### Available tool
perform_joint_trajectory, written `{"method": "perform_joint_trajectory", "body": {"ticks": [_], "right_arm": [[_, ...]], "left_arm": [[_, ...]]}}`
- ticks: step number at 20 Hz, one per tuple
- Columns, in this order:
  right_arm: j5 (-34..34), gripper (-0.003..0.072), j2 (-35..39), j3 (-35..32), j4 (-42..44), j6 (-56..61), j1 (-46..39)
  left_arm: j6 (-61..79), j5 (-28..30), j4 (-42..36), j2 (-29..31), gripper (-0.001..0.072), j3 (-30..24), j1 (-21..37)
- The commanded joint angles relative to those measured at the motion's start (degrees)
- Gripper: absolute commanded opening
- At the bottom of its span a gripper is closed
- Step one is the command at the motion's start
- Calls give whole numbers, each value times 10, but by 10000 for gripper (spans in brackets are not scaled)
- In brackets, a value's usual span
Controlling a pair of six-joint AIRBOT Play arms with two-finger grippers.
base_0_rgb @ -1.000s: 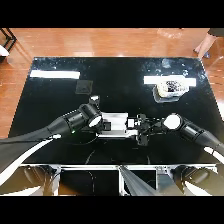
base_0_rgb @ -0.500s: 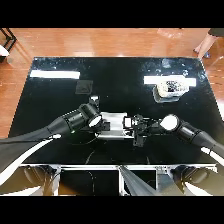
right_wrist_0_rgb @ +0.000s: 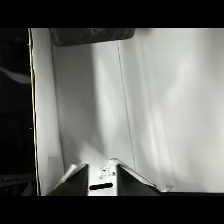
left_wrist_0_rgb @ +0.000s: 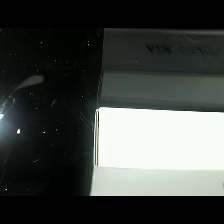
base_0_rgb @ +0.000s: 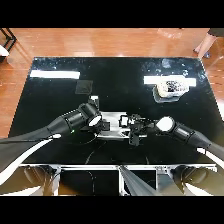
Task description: Fold the box and place the chain.
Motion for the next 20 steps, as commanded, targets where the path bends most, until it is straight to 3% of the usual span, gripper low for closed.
{"method": "perform_joint_trajectory", "body": {"ticks": [1,2,3,4,5,7,10,12,15,20], "right_arm": [[-3,210,-1,0,4,2,2],[-5,348,-1,0,4,4,2],[-7,358,-1,0,4,4,2],[-10,347,-1,0,3,4,1],[-12,144,-1,0,2,5,1],[-16,20,3,1,-1,31,-8],[10,19,40,3,-47,204,-61],[90,19,77,19,-60,342,-122],[184,19,131,30,-68,452,-232],[241,19,140,14,-265,767,-409]], "left_arm": [[0,2,-1,0,20,0,0],[0,2,-1,0,20,0,0],[0,2,-1,0,20,0,0],[0,2,-1,0,20,0,0],[0,2,-1,0,20,0,0],[0,2,-1,0,20,0,0],[0,1,-1,0,20,0,0],[0,1,-1,0,20,0,0],[0,1,-3,0,20,0,0],[0,2,-5,0,20,0,0]]}}
